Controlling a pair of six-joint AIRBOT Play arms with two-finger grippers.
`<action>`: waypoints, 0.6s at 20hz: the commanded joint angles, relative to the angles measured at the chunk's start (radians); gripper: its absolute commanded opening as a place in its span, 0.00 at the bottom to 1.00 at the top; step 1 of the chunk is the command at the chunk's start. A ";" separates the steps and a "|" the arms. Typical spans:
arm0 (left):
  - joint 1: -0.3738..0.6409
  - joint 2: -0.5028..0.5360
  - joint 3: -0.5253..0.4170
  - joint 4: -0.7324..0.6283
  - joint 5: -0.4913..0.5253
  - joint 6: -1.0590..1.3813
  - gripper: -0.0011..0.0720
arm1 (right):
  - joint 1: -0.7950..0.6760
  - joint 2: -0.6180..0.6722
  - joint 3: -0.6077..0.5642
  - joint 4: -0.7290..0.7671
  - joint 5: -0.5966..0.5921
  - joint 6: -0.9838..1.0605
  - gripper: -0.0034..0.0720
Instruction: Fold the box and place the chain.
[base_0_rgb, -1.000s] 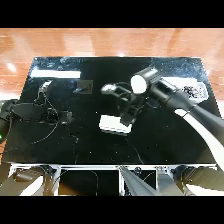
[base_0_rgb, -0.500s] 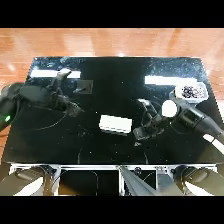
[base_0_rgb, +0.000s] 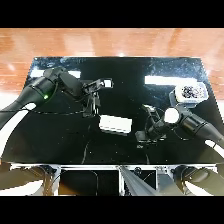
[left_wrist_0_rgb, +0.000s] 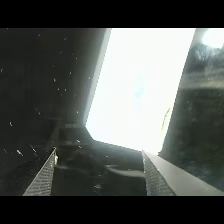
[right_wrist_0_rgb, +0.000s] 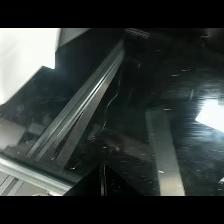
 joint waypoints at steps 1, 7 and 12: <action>-0.021 -0.025 0.017 0.003 0.014 0.184 0.87 | -0.087 0.002 -0.004 -0.010 0.009 0.011 0.09; -0.080 -0.025 0.016 0.026 -0.001 0.169 0.87 | -0.199 0.002 -0.004 -0.011 0.027 0.002 0.09; -0.115 -0.021 -0.066 0.027 -0.095 0.121 0.87 | -0.201 0.002 -0.004 -0.010 0.027 0.000 0.09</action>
